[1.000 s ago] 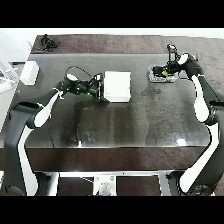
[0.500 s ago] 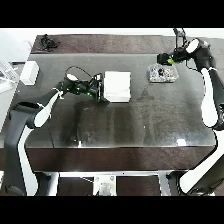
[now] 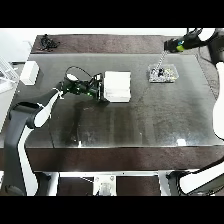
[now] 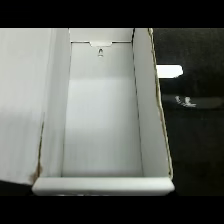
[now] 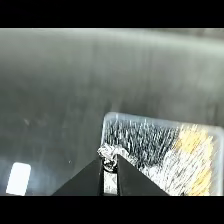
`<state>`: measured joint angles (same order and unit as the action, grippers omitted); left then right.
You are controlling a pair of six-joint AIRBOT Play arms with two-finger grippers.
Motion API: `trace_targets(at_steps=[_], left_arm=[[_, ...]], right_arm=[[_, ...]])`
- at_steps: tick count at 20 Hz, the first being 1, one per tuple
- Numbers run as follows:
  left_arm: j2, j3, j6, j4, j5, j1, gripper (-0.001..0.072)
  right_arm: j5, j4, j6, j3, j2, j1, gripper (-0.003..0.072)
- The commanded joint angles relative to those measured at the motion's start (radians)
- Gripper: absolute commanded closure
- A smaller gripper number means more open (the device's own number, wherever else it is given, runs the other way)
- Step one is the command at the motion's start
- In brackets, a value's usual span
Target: Fold the box and place the chain.
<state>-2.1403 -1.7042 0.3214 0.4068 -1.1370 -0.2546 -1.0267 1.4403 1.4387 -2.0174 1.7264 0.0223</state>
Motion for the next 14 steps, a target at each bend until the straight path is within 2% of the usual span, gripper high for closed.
trace_targets(at_steps=[1,8,14], left_arm=[[0.001,0.000,0.000,0.000,0.000,0.000,0.0381],[0.001,0.000,0.000,0.000,0.000,0.000,0.0381],[0.001,0.000,0.000,0.000,0.000,0.000,0.0381]], right_arm=[[0.070,0.019,0.000,-0.001,-0.112,-0.024,0.0685],[0.122,0.019,-0.035,-0.001,-0.370,-0.164,0.0685],[0.099,0.019,-0.071,-0.001,-0.430,-0.352,0.0685]])
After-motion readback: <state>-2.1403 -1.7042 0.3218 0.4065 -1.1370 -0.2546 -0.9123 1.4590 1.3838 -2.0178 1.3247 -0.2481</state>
